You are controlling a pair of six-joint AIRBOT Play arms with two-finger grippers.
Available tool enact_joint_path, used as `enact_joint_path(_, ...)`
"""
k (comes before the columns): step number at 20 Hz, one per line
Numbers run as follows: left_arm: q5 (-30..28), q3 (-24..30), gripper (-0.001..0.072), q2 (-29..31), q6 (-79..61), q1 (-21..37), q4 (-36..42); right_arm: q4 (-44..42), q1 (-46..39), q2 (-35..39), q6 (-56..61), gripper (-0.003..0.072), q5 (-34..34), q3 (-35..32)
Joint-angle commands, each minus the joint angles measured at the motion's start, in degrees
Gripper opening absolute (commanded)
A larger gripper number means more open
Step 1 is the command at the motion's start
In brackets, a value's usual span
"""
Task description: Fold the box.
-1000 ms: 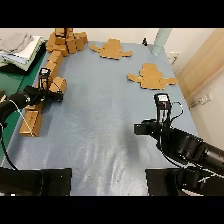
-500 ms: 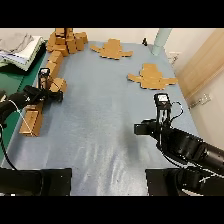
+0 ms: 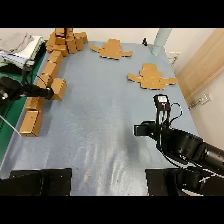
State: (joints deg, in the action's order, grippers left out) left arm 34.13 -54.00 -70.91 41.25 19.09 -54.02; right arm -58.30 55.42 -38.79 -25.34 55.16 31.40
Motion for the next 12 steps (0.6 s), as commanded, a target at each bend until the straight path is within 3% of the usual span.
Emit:
enact_joint_path(1,9.27,-3.21,0.0654,5.88,5.27,-1.03,2.19,-3.02,-2.67,-1.27,-0.46,0.0004,-0.24,0.85)
enact_joint_path(2,12.74,-5.44,0.0385,6.01,5.25,-3.54,3.04,-5.05,-5.84,-2.84,-3.87,0.0003,-0.72,2.16)
enact_joint_path(3,14.64,-7.54,0.0178,5.79,5.29,-6.43,2.99,-7.28,-9.29,-4.74,-9.11,0.0004,-1.84,3.91)
enact_joint_path(4,15.52,-9.66,0.0017,5.49,5.25,-9.99,2.97,-10.12,-13.33,-7.17,-15.10,0.0003,-3.26,6.40)
enact_joint_path(9,14.08,-14.56,0.0014,1.20,9.46,-27.43,2.58,-32.87,-30.56,-25.55,-40.06,0.0004,-4.07,23.67)
enact_joint_path(12,13.68,-14.56,0.0014,-3.78,12.24,-34.18,2.56,-43.01,-32.17,-36.26,-47.84,0.0003,-4.26,31.17)
